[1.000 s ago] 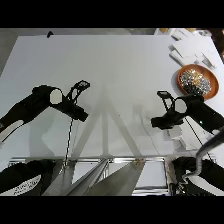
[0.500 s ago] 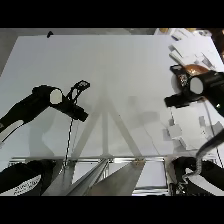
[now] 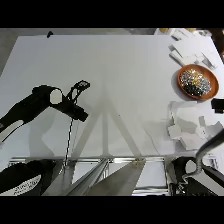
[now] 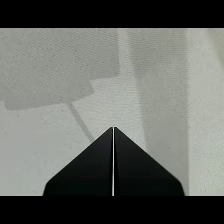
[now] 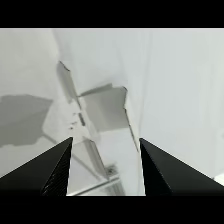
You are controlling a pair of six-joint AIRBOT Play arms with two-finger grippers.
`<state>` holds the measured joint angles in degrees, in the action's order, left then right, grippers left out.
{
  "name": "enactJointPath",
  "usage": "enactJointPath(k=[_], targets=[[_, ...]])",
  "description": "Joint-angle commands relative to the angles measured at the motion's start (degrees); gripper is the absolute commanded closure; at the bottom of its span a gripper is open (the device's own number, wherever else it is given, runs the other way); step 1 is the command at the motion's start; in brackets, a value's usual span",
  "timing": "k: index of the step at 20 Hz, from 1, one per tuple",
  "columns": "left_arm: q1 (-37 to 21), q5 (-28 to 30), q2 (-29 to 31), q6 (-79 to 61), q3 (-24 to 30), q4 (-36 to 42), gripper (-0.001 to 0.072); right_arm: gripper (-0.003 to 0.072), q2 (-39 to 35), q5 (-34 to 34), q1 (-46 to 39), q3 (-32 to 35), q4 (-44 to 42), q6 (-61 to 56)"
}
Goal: Fold the box and place the chain.
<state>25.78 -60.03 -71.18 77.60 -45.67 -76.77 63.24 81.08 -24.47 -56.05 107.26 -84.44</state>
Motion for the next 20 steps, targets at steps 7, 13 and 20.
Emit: enactJointPath(k=[7, 13, 20], targets=[[0.0, 0.0, 0.0, 0.0, 0.0, 0.0, 0.0699, 0.0237, 7.2, -1.4, -7.8, 2.6, 0.9, 5.6], [0.0, 0.0, 0.0, 0.0, 0.0, 0.0, 0.0699, 0.0330, 13.1, -3.8, -7.8, 4.2, 2.5, 6.9], [0.0, 0.0, 0.0, 0.0, 0.0, 0.0, 0.0699, 0.0632, 16.5, -1.1, -7.6, 4.6, 5.9, 1.8]])
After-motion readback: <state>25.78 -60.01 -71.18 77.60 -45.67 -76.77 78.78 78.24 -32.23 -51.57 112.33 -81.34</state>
